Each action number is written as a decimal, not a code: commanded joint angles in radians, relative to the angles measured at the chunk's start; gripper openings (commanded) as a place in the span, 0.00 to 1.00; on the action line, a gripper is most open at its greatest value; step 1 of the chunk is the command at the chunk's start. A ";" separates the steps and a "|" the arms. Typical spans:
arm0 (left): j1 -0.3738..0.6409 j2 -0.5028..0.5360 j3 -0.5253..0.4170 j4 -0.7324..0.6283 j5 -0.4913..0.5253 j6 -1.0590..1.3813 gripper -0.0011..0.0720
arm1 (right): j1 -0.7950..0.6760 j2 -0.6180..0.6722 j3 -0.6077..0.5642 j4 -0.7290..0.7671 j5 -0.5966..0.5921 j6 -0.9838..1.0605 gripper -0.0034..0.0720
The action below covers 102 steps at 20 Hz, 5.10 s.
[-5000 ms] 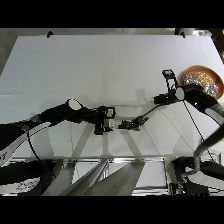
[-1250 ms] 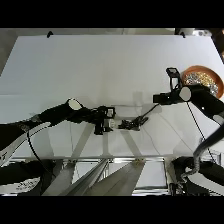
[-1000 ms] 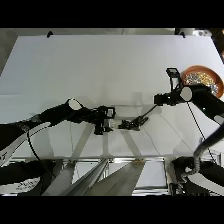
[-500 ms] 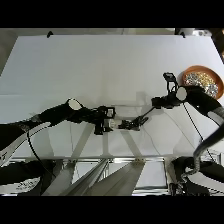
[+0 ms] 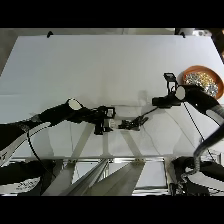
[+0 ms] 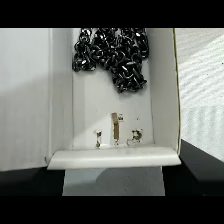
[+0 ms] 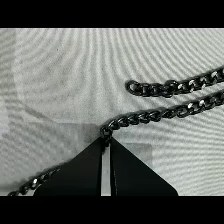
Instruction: Fold the box and place the chain.
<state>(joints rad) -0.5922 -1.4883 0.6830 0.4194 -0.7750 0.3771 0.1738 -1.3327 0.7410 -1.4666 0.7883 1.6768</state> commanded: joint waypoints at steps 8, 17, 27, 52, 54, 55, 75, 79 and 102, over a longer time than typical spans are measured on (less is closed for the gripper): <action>0.000 0.000 0.000 0.000 0.000 0.000 0.48 | 0.002 0.200 0.000 0.028 0.096 -0.088 0.06; 0.000 0.000 0.000 0.000 -0.007 0.000 0.48 | 0.251 0.638 -0.001 0.194 0.208 -0.141 0.06; 0.000 0.000 0.000 0.000 -0.008 0.000 0.48 | 0.467 0.647 -0.001 0.480 0.029 -0.141 0.06; 0.000 0.000 0.000 0.000 -0.008 0.000 0.48 | 0.110 0.559 -0.133 0.459 0.065 -0.457 0.30; 0.000 0.000 0.000 0.000 -0.007 0.000 0.48 | -0.049 0.558 -0.134 0.455 0.166 -0.576 0.30; 0.000 0.000 0.000 0.000 -0.007 0.000 0.48 | -0.126 0.544 -0.134 0.456 0.202 -0.645 0.29; 0.000 0.000 0.000 0.000 -0.007 0.000 0.48 | 0.100 0.184 -0.166 0.521 0.109 -1.759 0.93; 0.000 0.000 0.000 0.000 -0.008 0.000 0.48 | 0.100 0.184 -0.200 0.592 0.105 -1.787 0.91; 0.000 0.000 0.000 0.000 -0.007 0.000 0.48 | 0.100 0.190 -0.255 0.635 0.079 -1.643 0.06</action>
<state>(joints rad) -0.5919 -1.4887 0.6830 0.4194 -0.7830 0.3771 0.2729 -1.1469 0.4862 -0.8310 0.8700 -0.0448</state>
